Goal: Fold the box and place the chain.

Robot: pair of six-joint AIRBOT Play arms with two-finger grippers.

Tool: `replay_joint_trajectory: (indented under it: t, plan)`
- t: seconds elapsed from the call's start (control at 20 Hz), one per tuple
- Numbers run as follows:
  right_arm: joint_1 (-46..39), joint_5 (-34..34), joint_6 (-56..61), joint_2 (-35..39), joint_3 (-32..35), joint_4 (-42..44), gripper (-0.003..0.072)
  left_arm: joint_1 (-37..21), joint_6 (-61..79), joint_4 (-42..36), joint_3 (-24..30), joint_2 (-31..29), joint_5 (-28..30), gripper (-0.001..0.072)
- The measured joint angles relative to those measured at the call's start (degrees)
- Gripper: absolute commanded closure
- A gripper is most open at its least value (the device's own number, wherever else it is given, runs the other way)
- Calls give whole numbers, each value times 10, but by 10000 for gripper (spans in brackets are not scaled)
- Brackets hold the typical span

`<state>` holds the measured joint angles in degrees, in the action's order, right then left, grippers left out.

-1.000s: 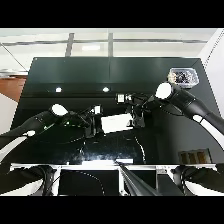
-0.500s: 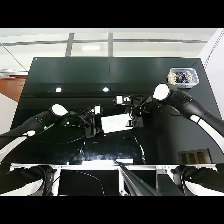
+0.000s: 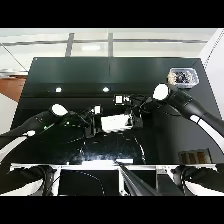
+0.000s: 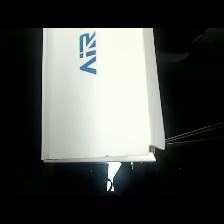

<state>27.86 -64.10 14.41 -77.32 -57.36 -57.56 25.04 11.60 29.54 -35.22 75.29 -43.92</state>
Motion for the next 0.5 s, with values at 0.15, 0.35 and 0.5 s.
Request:
replay_joint_trajectory:
  t: [0.15,0.35,0.5]
  plan:
    - [0,-10,4,0,0,2,493,0,0,0,0,0,0,246]
    - [0,-22,7,1,0,2,494,0,0,1,0,0,-2,246]
    - [0,-28,8,4,0,0,494,0,0,0,0,0,-2,245]
